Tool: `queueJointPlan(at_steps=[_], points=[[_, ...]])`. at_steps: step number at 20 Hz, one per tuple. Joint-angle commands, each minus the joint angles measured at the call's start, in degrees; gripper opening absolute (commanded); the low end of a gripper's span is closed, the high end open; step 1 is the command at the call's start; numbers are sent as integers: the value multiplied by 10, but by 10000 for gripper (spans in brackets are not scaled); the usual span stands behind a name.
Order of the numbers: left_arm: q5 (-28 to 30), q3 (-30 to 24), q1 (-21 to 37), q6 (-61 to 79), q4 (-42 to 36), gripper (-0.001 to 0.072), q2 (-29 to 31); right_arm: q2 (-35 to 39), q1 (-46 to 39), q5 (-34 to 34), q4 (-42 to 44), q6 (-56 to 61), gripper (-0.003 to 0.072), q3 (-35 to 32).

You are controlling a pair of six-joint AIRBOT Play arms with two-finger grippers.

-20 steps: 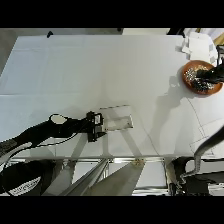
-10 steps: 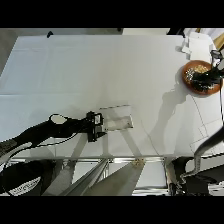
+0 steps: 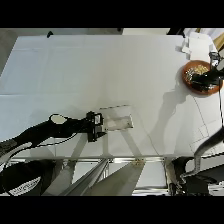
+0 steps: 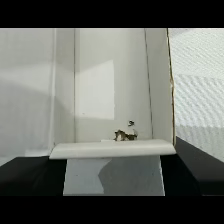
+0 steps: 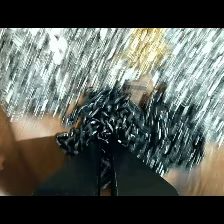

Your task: Fold the box and place the chain.

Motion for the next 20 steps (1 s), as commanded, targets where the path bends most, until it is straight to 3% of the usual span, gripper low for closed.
queueJointPlan(at_steps=[1,4,8,12,20], points=[[0,0,0,0,0,68,0,50,0,40,1,-19,10,1],[0,0,0,0,0,68,0,134,0,104,55,-84,10,1],[0,0,0,0,0,68,0,283,1,152,195,-148,11,1],[0,0,0,0,0,68,0,402,23,263,209,-163,11,1],[0,0,0,0,0,68,0,510,148,369,326,-158,11,0]])
